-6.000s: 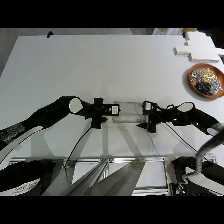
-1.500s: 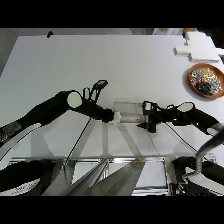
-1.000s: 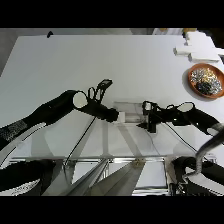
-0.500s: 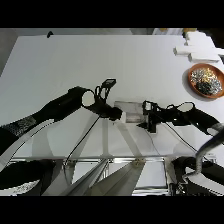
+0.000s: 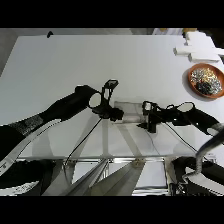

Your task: Fold the box and place the chain.

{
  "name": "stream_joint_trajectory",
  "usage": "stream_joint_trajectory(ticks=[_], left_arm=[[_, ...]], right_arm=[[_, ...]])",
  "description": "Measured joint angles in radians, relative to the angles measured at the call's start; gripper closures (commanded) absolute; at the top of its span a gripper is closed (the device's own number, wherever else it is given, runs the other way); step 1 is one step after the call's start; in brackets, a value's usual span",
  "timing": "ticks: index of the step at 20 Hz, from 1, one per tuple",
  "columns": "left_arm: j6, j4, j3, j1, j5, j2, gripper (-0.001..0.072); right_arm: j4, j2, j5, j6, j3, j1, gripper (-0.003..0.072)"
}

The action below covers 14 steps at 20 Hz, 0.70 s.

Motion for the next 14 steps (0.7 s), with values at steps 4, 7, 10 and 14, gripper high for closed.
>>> stream_joint_trajectory(ticks=[4,7,10,14], left_arm=[[-0.066,0.055,0.077,-0.019,-0.057,-0.052,0.0418],[-0.116,0.079,0.134,-0.024,-0.1,-0.09,0.0419],[-0.183,0.098,0.16,-0.033,-0.12,-0.121,0.042],[-0.275,0.124,0.172,-0.054,-0.137,-0.155,0.0441]], right_arm=[[0.0,0.0,0.0,0.001,0.0,0.0,0.037],[0.0,0.0,0.0,0.001,0.0,0.0,0.037],[0.0,0.0,-0.001,0.0,0.0,0.0,0.037],[0.0,0.0,-0.001,0.0,0.0,0.0,0.037]])
